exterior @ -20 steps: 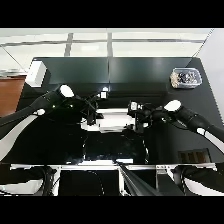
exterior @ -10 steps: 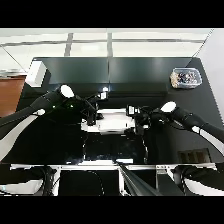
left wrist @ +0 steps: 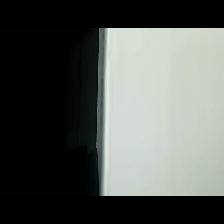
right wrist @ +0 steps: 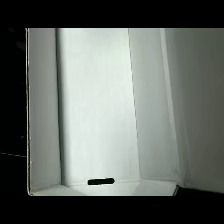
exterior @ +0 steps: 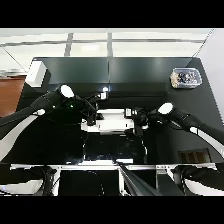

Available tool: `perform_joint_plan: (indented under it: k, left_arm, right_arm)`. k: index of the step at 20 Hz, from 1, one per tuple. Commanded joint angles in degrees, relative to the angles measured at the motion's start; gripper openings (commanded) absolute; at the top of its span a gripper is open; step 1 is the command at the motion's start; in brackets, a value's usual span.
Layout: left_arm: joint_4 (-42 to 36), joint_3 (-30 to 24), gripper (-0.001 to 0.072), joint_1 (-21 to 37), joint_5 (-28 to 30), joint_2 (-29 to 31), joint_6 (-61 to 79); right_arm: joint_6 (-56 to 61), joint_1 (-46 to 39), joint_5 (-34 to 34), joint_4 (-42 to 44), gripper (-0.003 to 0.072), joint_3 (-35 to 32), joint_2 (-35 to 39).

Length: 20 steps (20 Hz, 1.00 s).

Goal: Fold the box and place the chain.

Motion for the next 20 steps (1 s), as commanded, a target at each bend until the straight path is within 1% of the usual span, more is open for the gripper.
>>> perform_joint_plan:
  k: [1, 16, 17, 18, 19, 20]
  left_arm:
    - [0.0, 0.1, 0.0025, 0.0, 0.0, 0.0, 0.0]
    - [0.0, 0.1, 0.0025, 0.0, 0.0, 0.0, 0.0]
    - [0.0, 0.1, 0.0025, 0.0, 0.0, 0.0, 0.0]
    - [0.0, 0.1, 0.0025, 0.0, 0.0, 0.0, 0.0]
    - [0.0, 0.1, 0.0026, 0.0, 0.0, 0.0, 0.0]
    - [0.0, 0.1, 0.0025, 0.0, 0.0, 0.0, 0.0]
  right_arm:
    - [1.7, 0.9, -1.2, -1.4, 0.0685, 0.2, -0.3]
    - [3.6, 1.4, -2.1, -2.7, 0.0684, 0.6, -0.6]
    - [3.6, 1.4, -2.1, -2.7, 0.0655, 0.6, -0.6]
    - [3.6, 1.4, -2.1, -2.7, 0.0515, 0.6, -0.6]
    - [3.6, 1.4, -2.1, -2.7, 0.0493, 0.6, -0.6]
    - [3.6, 1.4, -2.1, -2.7, 0.0493, 0.6, -0.6]
